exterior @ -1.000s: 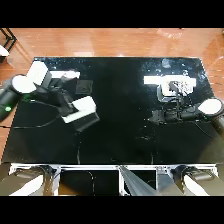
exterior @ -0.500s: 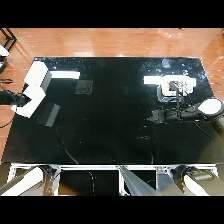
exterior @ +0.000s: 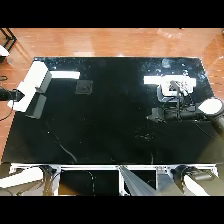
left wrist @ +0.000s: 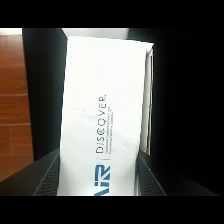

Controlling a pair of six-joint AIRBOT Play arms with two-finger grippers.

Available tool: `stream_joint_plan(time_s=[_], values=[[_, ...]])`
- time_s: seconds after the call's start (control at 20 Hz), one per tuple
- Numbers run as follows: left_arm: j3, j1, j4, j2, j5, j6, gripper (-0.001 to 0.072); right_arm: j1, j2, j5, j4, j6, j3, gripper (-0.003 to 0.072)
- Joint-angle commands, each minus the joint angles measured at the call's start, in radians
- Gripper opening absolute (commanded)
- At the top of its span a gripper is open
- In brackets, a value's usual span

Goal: Fold the box and place the chain.

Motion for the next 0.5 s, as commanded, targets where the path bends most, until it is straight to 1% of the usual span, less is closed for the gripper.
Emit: stream_joint_plan(time_s=[0.0,0.05,0.15,0.25,0.3,0.4,0.45], values=[[0.053,-0.002,-0.069,-0.073,0.009,-0.01,0.0538,0.0,0.0,-0.008,0.004,0.03,0.0,0.0021],[0.054,-0.002,-0.068,-0.076,0.01,-0.048,0.0634,0.0,0.0,-0.008,0.004,0.033,0.0,0.0021],[0.055,-0.001,-0.064,-0.071,-0.011,-0.102,0.0635,0.0,0.0,-0.01,0.004,0.033,0.0,0.0021],[0.067,-0.001,-0.063,-0.052,-0.083,-0.117,0.0635,-0.002,0.0,-0.042,-0.001,0.028,0.005,0.002],[0.082,-0.001,-0.066,-0.038,-0.121,-0.132,0.0634,-0.003,0.0,-0.039,-0.01,0.019,0.02,0.0021],[0.13,-0.002,-0.094,0.015,-0.195,-0.2,0.0633,-0.003,0.006,0.021,-0.061,0.011,0.103,0.0021],[0.161,-0.002,-0.112,0.043,-0.25,-0.232,0.0632,-0.003,0.013,0.074,-0.105,0.013,0.169,0.0021]])
